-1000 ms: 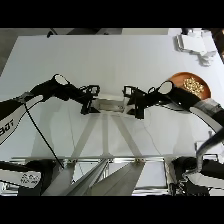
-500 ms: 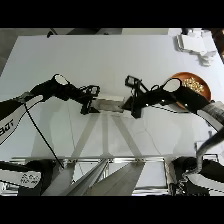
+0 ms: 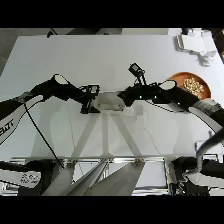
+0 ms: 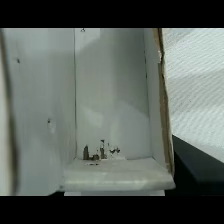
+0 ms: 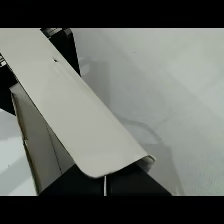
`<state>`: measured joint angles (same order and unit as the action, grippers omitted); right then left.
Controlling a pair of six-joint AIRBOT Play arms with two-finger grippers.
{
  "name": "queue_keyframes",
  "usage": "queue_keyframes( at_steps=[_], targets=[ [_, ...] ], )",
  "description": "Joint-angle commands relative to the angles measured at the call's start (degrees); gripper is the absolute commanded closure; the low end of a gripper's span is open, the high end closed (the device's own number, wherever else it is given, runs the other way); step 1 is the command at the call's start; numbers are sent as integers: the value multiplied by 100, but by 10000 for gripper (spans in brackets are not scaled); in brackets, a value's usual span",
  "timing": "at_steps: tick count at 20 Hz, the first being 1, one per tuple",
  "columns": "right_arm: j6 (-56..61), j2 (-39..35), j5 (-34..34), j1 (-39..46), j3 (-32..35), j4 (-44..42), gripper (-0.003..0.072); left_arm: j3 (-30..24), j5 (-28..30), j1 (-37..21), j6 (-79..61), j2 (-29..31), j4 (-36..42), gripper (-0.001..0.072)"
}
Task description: Fold the box and place the chain.
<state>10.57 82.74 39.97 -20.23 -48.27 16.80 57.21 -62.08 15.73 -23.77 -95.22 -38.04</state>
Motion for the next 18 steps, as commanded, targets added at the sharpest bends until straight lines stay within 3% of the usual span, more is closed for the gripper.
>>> queue_keyframes(
  at_steps=[1, 6, 13, 18],
  targets=[
    [15, 55, 107, 0, -4, 164, 672, 0, -28, 4, -22, 2, -17, 277],
    [17, -251, 1038, 0, -4, 450, 667, 0, -28, 4, -22, 2, -17, 277],
    [470, -859, 2559, 468, 0, 2503, 664, 0, -28, 4, -22, 2, -17, 277],
    [813, -839, 1742, 535, 20, 3377, 661, 0, -28, 4, -22, 2, -17, 277]
  ],
)
